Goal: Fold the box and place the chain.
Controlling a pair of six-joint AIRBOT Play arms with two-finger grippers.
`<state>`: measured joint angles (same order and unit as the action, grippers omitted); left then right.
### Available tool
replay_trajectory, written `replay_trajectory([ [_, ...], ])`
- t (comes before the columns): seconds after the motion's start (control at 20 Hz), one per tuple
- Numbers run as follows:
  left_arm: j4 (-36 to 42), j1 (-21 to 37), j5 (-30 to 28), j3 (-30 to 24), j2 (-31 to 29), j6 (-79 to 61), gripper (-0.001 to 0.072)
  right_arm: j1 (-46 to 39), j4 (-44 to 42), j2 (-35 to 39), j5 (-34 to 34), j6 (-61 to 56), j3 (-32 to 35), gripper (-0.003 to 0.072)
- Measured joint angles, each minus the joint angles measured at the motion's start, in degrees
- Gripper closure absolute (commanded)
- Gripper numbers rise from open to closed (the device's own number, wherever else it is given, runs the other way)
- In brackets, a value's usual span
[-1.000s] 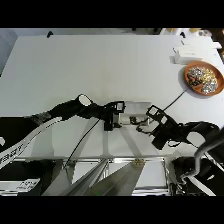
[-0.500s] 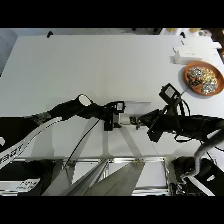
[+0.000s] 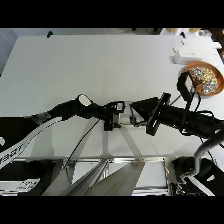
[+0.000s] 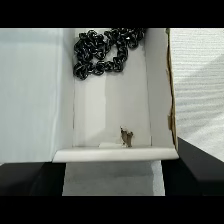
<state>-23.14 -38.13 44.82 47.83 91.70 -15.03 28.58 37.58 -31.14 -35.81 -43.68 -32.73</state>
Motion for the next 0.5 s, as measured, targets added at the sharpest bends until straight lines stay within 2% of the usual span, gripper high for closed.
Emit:
replay_trajectory([
  [0.35, 0.0, 0.02, 0.0, 0.02, 0.0, 0.0, 0.0433, 0.0, -5.53, 0.0, 6.03, 9.42, 0.0, 0.067],
  [0.5, 0.0, 0.0, 0.0, 0.0, 0.0, 0.0, 0.0433, 0.0, -6.43, -0.33, 5.25, 11.89, 0.0, 0.0669],
])
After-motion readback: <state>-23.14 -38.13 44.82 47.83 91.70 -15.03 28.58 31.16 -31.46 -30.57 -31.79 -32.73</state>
